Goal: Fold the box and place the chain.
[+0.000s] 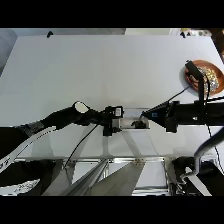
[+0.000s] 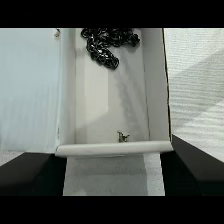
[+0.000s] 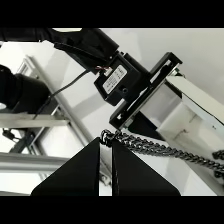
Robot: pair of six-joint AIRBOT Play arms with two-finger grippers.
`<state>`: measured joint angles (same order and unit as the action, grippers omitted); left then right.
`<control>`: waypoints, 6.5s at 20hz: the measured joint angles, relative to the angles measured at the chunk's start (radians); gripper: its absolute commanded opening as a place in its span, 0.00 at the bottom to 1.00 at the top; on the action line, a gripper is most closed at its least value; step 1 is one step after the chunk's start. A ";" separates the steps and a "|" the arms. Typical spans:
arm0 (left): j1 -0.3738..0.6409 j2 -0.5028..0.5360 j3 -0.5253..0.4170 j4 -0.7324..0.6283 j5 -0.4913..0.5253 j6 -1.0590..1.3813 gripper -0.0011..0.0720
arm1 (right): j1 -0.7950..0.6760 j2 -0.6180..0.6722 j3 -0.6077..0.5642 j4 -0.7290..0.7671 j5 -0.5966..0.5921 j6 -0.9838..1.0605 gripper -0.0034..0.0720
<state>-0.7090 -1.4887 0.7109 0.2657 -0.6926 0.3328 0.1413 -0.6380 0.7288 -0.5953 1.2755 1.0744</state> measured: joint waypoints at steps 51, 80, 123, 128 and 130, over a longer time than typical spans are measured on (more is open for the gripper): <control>0.000 0.000 0.000 0.000 0.000 0.000 0.30 | 0.011 -0.612 0.140 -0.839 -0.338 0.365 0.54; 0.000 0.000 0.000 0.000 0.000 0.000 0.30 | -0.022 -0.671 0.050 -1.066 -0.470 0.657 0.40; 0.000 0.000 0.000 0.000 0.000 0.000 0.30 | 0.058 0.142 0.010 -0.273 -0.063 0.187 0.07; 0.000 0.000 0.000 0.000 0.000 0.000 0.30 | 0.117 0.090 -0.040 -0.307 -0.153 0.159 0.07; 0.000 0.000 0.000 0.000 0.000 0.000 0.30 | 0.135 0.049 -0.079 -0.317 -0.173 0.122 0.07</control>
<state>-0.7086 -1.4887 0.7109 0.2653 -0.6926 0.3328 0.2764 -0.5888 0.6498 -0.9123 1.1027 1.1965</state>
